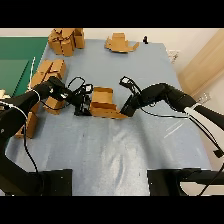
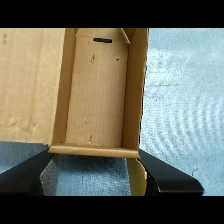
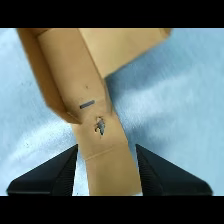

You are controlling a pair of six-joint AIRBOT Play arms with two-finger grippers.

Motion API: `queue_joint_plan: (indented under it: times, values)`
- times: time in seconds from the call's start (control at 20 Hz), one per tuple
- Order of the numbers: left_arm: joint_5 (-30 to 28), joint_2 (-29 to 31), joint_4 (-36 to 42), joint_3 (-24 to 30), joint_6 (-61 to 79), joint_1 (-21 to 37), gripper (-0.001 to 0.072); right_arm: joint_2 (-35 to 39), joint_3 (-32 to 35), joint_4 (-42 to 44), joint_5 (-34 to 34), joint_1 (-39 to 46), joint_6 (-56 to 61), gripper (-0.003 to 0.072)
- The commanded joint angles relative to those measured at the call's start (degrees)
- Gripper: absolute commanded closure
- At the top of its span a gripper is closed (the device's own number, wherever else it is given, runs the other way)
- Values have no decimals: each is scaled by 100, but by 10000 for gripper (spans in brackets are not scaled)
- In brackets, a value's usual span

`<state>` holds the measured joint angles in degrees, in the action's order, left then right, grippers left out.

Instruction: Fold the box.

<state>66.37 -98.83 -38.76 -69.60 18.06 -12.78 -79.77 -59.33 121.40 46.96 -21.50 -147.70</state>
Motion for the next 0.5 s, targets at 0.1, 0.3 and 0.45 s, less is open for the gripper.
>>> queue_joint_plan:
  times: [0.1,0.3,0.45]
  values:
    - [4,4,-2,-2,4,-4,187,-175,-7,144,-326,-111,-2133,25]
    - [2,4,0,-2,-4,-4,187,-400,-17,525,-343,-114,-2444,11]
    - [2,4,0,-2,-4,-4,187,-446,-48,868,-356,-114,-2444,13]
